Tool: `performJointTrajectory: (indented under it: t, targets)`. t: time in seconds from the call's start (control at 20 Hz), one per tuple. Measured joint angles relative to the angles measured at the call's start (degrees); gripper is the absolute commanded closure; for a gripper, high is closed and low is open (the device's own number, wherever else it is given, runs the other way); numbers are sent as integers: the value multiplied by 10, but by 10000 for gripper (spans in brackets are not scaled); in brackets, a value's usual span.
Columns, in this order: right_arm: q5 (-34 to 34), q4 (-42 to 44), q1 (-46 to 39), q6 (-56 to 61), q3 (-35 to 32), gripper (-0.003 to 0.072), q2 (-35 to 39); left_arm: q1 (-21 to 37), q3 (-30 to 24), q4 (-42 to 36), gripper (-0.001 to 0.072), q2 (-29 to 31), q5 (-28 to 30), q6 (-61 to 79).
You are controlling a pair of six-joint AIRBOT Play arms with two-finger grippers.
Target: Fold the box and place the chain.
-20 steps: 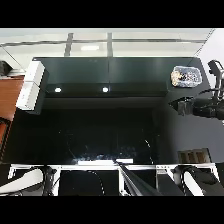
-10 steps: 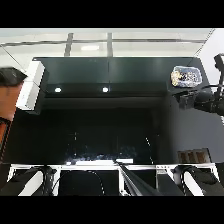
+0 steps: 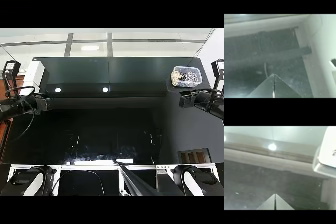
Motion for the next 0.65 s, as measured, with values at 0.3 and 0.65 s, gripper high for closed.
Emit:
performJointTrajectory:
  t: [0.3,0.65]
  targets:
    - [-11,-19,0,-1,-5,674,0,-5,-14,-1,683,5,19,1]
    - [-13,-23,0,-1,-5,674,0,-5,-16,-1,683,6,24,2]
